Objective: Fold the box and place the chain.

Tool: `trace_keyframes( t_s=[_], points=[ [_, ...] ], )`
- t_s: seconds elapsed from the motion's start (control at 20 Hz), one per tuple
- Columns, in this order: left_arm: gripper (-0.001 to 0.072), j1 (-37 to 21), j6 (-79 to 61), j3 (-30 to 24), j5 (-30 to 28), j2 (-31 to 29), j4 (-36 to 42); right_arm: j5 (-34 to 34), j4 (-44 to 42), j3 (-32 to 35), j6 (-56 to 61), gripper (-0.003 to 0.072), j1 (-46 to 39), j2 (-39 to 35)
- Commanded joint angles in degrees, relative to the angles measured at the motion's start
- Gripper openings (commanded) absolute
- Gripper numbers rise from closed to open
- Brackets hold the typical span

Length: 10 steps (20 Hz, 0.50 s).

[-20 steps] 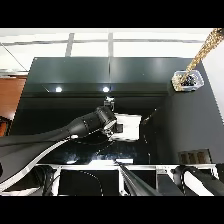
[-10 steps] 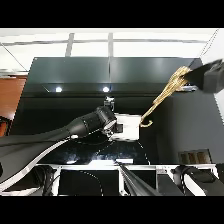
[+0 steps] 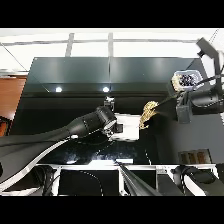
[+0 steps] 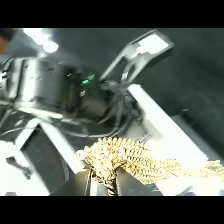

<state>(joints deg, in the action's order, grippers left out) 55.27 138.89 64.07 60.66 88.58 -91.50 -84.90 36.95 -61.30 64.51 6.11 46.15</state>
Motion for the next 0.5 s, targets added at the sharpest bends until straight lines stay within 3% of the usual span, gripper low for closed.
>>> trace_keyframes(
  t_s=[0.0, 0.25, 0.45],
  points=[
    [0.0031, -0.02, -0.02, 0.0, -0.07, 0.04, 0.02, -0.81, -4.09, 5.11, -2.32, 0.0015, 0.13, -0.04],
    [0.0031, -0.02, -0.02, 0.0, -0.24, 0.04, 0.0, 3.67, -6.38, 12.52, -4.66, 0.0015, 0.17, -0.04],
    [0.0031, -0.02, 0.0, 0.0, -0.24, 0.04, 0.0, 11.96, -11.56, 19.93, -7.34, 0.0015, 3.85, 0.15]
  ],
)
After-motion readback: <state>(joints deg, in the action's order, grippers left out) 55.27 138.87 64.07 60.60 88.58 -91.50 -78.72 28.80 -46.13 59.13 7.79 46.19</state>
